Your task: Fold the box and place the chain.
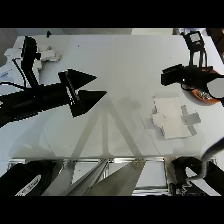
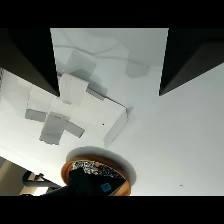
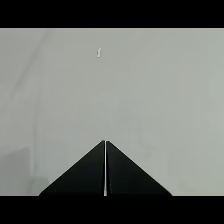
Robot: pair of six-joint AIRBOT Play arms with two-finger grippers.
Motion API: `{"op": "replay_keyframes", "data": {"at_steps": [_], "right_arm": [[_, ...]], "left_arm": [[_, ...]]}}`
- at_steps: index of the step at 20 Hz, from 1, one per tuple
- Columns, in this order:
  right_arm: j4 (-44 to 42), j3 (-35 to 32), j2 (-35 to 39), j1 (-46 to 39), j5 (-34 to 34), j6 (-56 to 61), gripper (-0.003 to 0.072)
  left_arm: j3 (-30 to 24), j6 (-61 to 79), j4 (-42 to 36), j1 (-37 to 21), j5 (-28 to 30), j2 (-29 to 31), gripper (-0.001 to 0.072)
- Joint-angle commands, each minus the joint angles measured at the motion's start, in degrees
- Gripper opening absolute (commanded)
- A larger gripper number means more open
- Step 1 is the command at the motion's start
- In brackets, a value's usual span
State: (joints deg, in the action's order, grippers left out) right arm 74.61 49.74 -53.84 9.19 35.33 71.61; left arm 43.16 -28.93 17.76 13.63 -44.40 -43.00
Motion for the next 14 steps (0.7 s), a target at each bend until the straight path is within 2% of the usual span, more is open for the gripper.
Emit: {"op": "replay_keyframes", "data": {"at_steps": [1,9,11,12,14], "right_arm": [[-0.1,0.1,0.0,0.0,-1.7,0.0,0.0011],[-1.7,0.2,0.4,0.0,-2.3,0.2,0.0025],[-1.4,1.8,1.1,0.0,0.3,0.6,0.0205],[-0.9,3.7,1.1,0.0,3.1,2.1,0.0205],[0.4,7.9,1.1,0.0,8.8,5.8,0.0300]], "left_arm": [[0.0,0.0,0.0,0.0,0.0,0.0,0.0697],[0.0,0.0,0.0,0.0,0.0,0.0,0.0697],[0.0,0.0,0.0,0.0,0.0,0.0,0.0697],[0.0,0.0,0.0,0.0,0.0,0.0,0.0697],[0.0,0.0,0.0,0.0,0.0,0.0,0.0697]]}}
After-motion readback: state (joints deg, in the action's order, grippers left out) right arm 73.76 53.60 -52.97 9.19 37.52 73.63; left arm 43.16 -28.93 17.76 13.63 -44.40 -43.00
